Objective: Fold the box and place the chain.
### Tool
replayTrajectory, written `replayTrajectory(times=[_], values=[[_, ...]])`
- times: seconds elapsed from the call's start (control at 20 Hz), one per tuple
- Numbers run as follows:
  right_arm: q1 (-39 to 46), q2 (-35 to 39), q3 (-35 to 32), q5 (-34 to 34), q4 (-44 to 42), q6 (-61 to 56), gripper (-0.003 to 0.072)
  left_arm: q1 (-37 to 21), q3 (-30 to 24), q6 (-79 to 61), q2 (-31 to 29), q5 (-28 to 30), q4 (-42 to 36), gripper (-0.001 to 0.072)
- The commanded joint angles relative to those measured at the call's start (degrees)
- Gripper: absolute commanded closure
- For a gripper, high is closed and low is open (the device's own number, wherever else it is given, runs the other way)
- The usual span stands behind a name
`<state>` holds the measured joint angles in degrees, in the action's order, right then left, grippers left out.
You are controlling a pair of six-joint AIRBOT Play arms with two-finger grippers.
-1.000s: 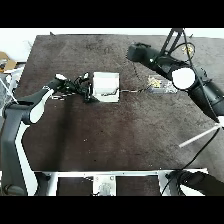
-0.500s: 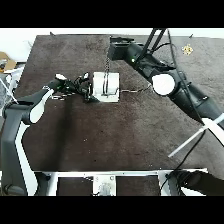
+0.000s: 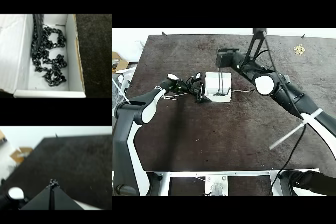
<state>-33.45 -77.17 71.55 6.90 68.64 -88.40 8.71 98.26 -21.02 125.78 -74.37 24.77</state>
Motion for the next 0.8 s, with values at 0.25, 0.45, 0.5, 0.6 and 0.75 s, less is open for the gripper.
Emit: replayTrajectory(times=[0.25, 0.45, 0.5, 0.6, 0.75], values=[[6.51, -11.78, -0.17, 18.32, 0.37, -1.81, 0.0462, 0.00, 0.02, 0.00, 0.00, 0.02, 0.00, 0.0366], [12.79, -9.18, -0.96, 25.49, 2.69, -1.88, 0.0461, 0.00, 0.02, 0.00, 0.00, 0.02, 0.00, 0.0366], [14.91, -8.79, -1.88, 26.99, 2.71, -2.84, 0.0461, 0.00, 0.02, 0.00, 0.00, 0.02, 0.00, 0.0366], [19.32, -8.59, -4.61, 27.65, 2.69, -5.16, 0.0460, 0.00, 0.02, 0.00, 0.00, 0.02, 0.00, 0.0366], [25.11, -9.07, -10.16, 22.99, 2.67, -9.92, 0.0460, 0.00, 0.02, 0.00, 0.00, 0.04, 0.00, 0.0366]])
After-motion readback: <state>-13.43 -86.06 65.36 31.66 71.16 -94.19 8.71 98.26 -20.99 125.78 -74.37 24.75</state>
